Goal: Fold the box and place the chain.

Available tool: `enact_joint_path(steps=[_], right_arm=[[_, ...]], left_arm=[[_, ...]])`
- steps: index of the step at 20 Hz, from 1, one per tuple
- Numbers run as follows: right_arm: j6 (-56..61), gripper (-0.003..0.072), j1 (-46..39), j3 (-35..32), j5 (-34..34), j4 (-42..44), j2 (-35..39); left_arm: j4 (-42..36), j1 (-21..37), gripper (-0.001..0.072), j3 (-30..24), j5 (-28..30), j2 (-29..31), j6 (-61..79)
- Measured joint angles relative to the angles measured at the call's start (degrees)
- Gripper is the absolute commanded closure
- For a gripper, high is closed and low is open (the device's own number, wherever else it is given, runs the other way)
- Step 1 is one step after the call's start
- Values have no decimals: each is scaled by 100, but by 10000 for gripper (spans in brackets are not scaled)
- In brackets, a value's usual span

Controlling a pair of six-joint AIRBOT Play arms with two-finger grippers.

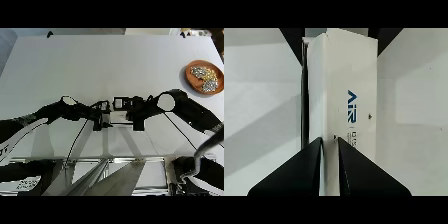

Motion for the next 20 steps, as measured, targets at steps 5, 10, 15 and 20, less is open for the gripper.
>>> enact_joint_path(steps=[5,10,15,20], right_arm=[[0,584,0,-4,-17,-37,-39],[-2,549,0,-92,-7,15,-155],[-9,385,2,-146,105,122,-168],[-15,385,0,-155,79,184,46]], left_arm=[[-2,2,502,0,-4,0,-4],[-2,0,502,0,-4,0,-4],[0,0,502,0,-13,-2,-2],[24,-4,502,-2,-57,-2,20]])
